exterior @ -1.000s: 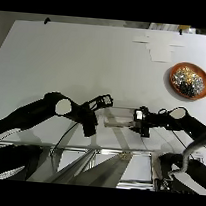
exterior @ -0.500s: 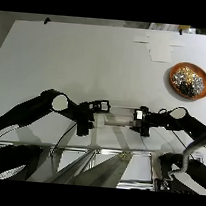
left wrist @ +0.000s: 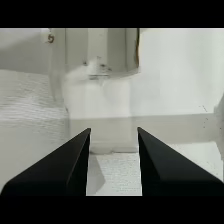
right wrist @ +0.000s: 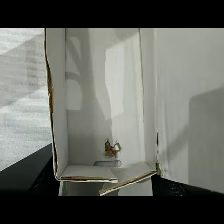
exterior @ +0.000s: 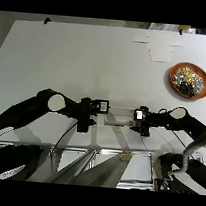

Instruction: Fold the box and place the chain.

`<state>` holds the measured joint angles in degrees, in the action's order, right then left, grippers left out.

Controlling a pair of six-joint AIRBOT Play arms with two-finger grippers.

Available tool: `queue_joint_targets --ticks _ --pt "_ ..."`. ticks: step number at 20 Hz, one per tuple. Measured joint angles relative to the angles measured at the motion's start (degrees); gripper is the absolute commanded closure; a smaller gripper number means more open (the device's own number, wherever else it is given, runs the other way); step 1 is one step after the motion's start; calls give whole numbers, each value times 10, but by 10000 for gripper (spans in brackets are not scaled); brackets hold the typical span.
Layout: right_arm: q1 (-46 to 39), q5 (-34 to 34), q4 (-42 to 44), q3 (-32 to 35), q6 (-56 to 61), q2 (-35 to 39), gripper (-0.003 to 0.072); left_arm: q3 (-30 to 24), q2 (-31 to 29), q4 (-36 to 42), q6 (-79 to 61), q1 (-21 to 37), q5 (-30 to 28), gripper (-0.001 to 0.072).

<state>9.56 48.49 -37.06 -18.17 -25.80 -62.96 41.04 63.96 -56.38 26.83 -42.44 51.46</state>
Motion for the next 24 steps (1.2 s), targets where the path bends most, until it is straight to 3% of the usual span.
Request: queue_joint_targets --ticks 1,2,3,6,9,16,18,19,20,24 --pt "0 0 0 0 0 0 276 0 -17 5 4 0 6 443" --pt "0 0 0 0 0 0 276 0 -33 10 7 1 -2 572" --pt "0 0 0 0 0 0 276 0 -48 15 10 4 -17 593" --pt "0 0 1 0 1 0 276 0 -57 49 15 16 -72 567" --pt "0 0 1 0 2 0 276 0 -21 77 16 20 -90 567" --pt "0 0 2 0 2 0 276 0 55 83 -27 10 -31 566" --pt "0 0 2 0 2 0 276 0 61 62 -31 14 -2 497" --pt "0 0 2 0 2 0 276 -2 62 49 -32 16 8 357" --pt "0 0 2 0 2 0 276 -4 64 38 -33 18 12 293" --pt "0 0 2 0 2 0 276 -9 66 6 -39 23 -12 293"
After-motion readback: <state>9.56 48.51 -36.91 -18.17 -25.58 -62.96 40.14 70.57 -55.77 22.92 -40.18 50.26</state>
